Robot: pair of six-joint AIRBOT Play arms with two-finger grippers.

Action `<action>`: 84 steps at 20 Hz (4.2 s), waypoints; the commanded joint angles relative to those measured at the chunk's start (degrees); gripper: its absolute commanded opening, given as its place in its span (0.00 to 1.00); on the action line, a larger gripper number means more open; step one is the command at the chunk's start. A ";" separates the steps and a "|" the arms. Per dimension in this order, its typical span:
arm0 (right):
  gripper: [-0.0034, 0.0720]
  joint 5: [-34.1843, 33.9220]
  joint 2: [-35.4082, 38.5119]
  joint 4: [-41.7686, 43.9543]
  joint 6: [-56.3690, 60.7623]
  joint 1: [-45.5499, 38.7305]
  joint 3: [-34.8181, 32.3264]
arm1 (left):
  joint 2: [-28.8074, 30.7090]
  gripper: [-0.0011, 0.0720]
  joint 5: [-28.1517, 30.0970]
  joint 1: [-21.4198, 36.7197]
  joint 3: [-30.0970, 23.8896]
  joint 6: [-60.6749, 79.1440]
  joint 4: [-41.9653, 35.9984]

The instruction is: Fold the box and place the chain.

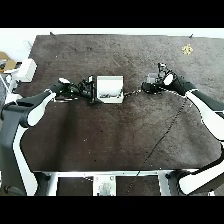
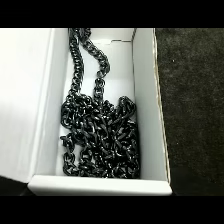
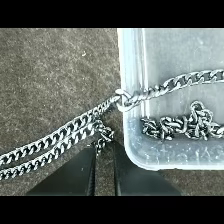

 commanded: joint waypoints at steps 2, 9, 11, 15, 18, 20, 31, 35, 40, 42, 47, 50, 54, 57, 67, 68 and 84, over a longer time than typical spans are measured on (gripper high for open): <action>0.23 -1.81 -0.07 0.09 0.37 1.07 0.09 | -0.04 0.32 0.02 0.02 0.04 0.00 0.00; 0.05 0.50 1.33 -0.20 0.37 1.22 0.09 | -0.04 0.32 0.00 0.02 0.02 0.00 0.00; 0.05 1.51 3.63 -0.33 0.35 1.29 0.09 | -0.04 0.32 0.00 0.02 0.02 0.00 0.00; 0.05 2.89 11.98 -0.11 -1.38 4.31 0.09 | -0.04 0.32 0.00 0.02 0.02 0.00 0.00; 0.05 0.81 20.17 -0.11 -2.71 10.49 0.09 | -0.04 0.32 0.00 0.02 0.02 0.00 0.02; 0.05 -3.02 24.90 -0.11 -2.71 15.93 0.09 | -0.04 0.32 0.02 0.02 0.02 0.00 0.02; 0.53 -11.41 22.56 -0.55 -1.16 26.43 -5.60 | -0.04 0.32 0.02 0.02 0.02 0.00 0.00; 0.32 -8.11 22.53 -3.28 0.52 18.86 -8.59 | -0.04 0.32 0.00 0.00 0.02 0.00 0.02; 0.49 -8.68 20.04 -3.10 7.45 5.40 -14.36 | -0.04 0.32 0.00 0.02 0.02 0.00 0.02; 0.49 -11.45 16.20 -1.90 7.91 3.45 -15.04 | -0.04 0.32 0.00 0.02 0.02 0.00 0.02; 0.49 -23.39 6.56 5.57 7.91 2.97 -14.56 | -0.04 0.32 0.02 0.02 0.04 0.00 0.00; 0.49 -26.23 3.67 8.35 7.87 2.93 -12.74 | -0.04 0.32 0.00 0.02 0.02 0.00 0.00; 0.49 -26.18 0.07 10.95 7.89 2.99 -8.15 | -0.04 0.32 0.00 0.02 0.02 0.00 0.02; 0.17 -26.21 -1.22 11.19 8.35 2.99 -7.15 | -0.04 0.32 0.00 0.02 0.02 0.00 0.00; 0.05 -18.51 20.83 4.35 6.10 12.70 -7.23 | -0.04 0.32 0.00 0.02 0.02 0.00 0.02; 0.05 -18.56 23.34 4.24 6.10 14.03 -7.23 | -0.04 0.32 0.00 0.02 0.02 0.00 0.00; 0.44 -20.37 18.73 2.49 7.39 32.89 -7.37 | -0.04 0.32 0.02 0.02 0.02 0.00 0.00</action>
